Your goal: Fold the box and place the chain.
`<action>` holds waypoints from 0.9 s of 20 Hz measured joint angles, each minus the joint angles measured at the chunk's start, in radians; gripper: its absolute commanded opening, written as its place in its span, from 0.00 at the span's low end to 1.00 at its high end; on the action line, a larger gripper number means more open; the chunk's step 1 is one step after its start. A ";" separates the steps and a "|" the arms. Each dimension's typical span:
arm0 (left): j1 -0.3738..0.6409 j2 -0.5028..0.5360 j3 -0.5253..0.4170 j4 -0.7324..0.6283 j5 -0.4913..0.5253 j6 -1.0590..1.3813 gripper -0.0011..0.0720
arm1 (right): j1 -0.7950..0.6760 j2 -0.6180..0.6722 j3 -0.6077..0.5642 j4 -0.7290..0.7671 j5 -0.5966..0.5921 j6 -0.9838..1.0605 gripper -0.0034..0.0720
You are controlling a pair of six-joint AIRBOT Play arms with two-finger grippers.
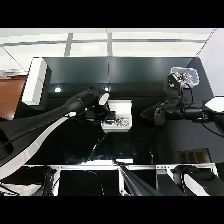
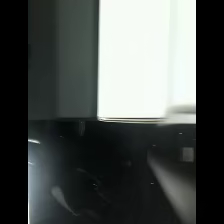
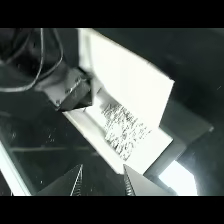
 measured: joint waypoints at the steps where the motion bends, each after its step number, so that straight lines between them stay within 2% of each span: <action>1: -0.005 0.011 0.008 0.014 -0.018 0.014 0.81 | -0.002 0.000 0.000 -0.010 0.008 0.000 0.45; 6: -0.034 0.163 0.016 0.129 -0.071 0.097 0.81 | -0.004 0.000 0.000 -0.033 0.030 0.000 0.45; 10: -0.003 0.338 -0.056 0.267 -0.114 0.132 0.81 | -0.004 0.000 0.000 -0.063 0.013 0.000 0.45; 12: 0.068 0.421 -0.142 0.287 -0.123 0.138 0.81 | -0.004 0.000 0.000 -0.078 -0.007 0.000 0.45; 14: 0.167 0.499 -0.254 0.262 -0.090 0.141 0.81 | -0.004 0.000 0.000 -0.091 -0.019 0.000 0.45; 16: 0.271 0.566 -0.379 0.188 -0.013 0.146 0.81 | -0.004 0.000 0.000 -0.097 -0.029 0.001 0.45; 18: 0.360 0.609 -0.496 0.043 0.100 0.231 0.80 | -0.004 0.000 0.000 -0.100 -0.045 0.001 0.45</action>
